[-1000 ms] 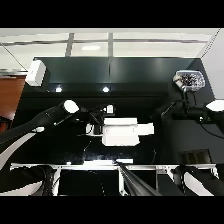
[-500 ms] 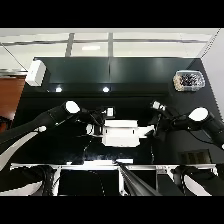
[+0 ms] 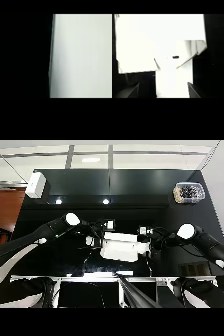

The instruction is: Fold the box and place the chain.

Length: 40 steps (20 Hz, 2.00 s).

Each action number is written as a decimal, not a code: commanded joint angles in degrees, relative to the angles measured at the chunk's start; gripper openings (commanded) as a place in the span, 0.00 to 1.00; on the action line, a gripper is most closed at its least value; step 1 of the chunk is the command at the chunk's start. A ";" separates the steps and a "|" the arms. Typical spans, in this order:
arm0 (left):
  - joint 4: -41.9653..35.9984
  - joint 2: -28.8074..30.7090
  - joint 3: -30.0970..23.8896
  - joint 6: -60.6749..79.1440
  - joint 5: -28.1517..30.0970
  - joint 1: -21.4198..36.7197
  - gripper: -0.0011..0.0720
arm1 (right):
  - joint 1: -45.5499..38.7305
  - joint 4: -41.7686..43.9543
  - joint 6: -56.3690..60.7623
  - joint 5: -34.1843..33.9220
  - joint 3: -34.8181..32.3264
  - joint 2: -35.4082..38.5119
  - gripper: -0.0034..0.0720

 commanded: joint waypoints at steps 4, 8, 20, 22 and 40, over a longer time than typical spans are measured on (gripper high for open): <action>0.02 -0.02 -0.02 -0.04 0.15 0.02 0.05 | 1.07 -7.32 0.66 -1.92 5.27 0.11 0.99; 0.02 -0.02 -0.02 -0.07 0.15 0.02 0.05 | 1.09 -9.31 0.68 -1.68 8.02 0.11 0.99; 0.00 -0.02 -0.02 -0.07 0.15 0.02 0.05 | 7.91 -1.29 5.55 -2.58 -2.51 0.02 0.99; 0.00 -0.02 -0.02 -0.09 0.15 0.02 0.05 | 9.51 0.46 5.62 -5.62 -3.13 0.02 0.99; -0.20 -0.02 -0.02 -0.11 0.09 0.02 0.05 | 8.31 -4.70 8.63 -12.61 3.65 0.63 0.99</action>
